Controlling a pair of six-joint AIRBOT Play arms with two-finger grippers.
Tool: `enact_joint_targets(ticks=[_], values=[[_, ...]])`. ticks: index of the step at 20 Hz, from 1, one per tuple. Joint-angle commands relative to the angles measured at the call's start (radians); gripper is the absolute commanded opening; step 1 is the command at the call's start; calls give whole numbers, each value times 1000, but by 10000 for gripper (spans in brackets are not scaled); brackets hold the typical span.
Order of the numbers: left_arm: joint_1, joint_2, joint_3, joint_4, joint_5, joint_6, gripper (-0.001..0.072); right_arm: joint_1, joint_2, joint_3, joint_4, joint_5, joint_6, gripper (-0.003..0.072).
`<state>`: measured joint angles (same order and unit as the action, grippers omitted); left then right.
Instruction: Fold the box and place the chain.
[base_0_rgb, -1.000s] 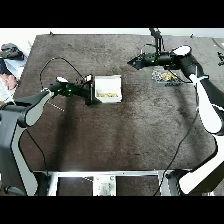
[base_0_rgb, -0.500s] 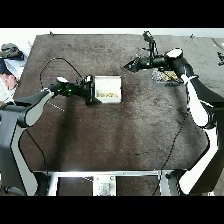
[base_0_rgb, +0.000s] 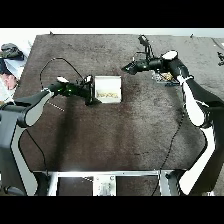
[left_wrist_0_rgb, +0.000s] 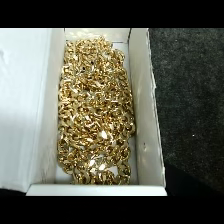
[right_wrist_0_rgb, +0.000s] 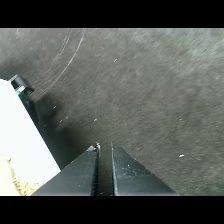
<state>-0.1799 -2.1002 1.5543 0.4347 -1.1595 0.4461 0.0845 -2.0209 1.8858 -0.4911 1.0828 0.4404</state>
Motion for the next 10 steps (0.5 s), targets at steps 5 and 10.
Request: enact_joint_targets(ticks=[5, 10], values=[[1, -1, 0, 2, 0, 0, 477, 42, -35, 1, 3, 194, -62, 93], [1, -1, 0, -1, 0, 0, 477, 43, -11, 1, 9, 319, -74, 94]])
